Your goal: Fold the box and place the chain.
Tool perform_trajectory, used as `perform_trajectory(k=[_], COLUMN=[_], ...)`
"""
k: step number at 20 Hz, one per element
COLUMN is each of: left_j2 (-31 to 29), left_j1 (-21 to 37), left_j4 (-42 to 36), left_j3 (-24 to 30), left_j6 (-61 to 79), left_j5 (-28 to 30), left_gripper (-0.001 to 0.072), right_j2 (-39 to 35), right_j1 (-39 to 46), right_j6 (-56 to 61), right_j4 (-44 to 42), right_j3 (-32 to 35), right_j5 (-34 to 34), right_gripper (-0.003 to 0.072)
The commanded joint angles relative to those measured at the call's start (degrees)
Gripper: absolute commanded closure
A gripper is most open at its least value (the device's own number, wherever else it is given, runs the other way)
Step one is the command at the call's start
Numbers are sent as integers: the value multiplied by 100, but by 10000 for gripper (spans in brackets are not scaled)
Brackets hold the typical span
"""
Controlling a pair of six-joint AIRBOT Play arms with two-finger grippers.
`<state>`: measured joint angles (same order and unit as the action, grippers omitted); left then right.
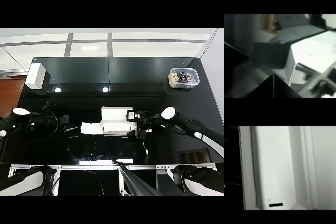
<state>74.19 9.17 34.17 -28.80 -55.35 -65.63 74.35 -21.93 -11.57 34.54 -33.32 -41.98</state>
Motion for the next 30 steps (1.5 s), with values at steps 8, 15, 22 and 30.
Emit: perform_trajectory(k=[8, 15, 22, 30], left_j2=[730, 728, 728, 728], left_j1=[-1602, -1829, -2739, -3270], left_j4=[-953, -1019, -468, 715], left_j3=[-717, -1001, -1615, -2170], left_j6=[614, 710, -275, -1620], left_j5=[-120, -483, 195, 291], left_gripper=[687, 198, 209, 223], right_j2=[-2, -2, -2, -2], right_j1=[2, 2, 2, 2], right_j6=[0, 0, -2, 0], right_j4=[-2, -2, -2, 0], right_j3=[-2, -2, -2, -2], right_j5=[0, 0, 0, 0], right_gripper=[641, 641, 641, 641])
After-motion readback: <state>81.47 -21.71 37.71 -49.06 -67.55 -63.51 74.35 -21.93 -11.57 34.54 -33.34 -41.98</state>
